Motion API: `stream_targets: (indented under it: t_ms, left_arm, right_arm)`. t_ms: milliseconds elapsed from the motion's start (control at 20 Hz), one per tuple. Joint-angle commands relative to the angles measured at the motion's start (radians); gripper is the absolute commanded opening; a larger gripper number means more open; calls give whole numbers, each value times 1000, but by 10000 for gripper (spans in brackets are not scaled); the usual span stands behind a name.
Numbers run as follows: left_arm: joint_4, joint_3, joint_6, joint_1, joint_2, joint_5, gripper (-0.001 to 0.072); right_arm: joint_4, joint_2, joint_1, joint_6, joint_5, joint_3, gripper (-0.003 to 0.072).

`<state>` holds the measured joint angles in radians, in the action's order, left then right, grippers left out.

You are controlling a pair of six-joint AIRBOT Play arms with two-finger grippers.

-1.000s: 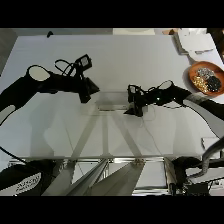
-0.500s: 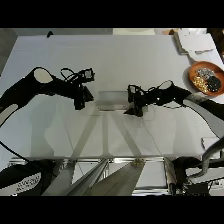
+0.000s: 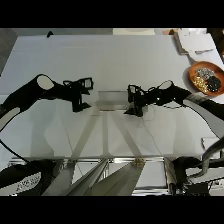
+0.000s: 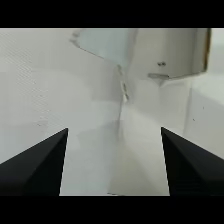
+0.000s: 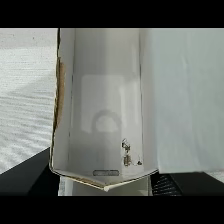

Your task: Fold the box and place the chain.

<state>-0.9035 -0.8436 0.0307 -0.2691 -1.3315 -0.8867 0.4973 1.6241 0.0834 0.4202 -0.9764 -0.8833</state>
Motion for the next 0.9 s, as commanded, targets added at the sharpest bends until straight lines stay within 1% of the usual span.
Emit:
stream_targets:
  t_ms: [0,50,100,250,350,500,750,850]
  left_arm:
    - [58,66,190,3,-1,8,596]
    - [104,80,227,3,-1,8,489]
    - [157,89,274,3,-1,8,438]
    - [295,91,374,3,-14,20,440]
    - [341,91,373,3,-43,19,440]
    - [340,91,369,3,-77,19,440]
    - [340,92,369,3,-81,19,439]
    - [308,92,369,3,-84,20,440]
  right_arm:
    - [0,1,1,0,0,0,466]
    - [0,0,1,0,0,0,466]
    - [0,0,1,-1,0,0,466]
    - [0,0,1,0,0,0,466]
    - [0,0,1,0,0,0,466]
    - [0,0,1,0,0,0,466]
    - [0,0,1,-1,0,0,466]
    - [0,0,1,0,0,0,466]
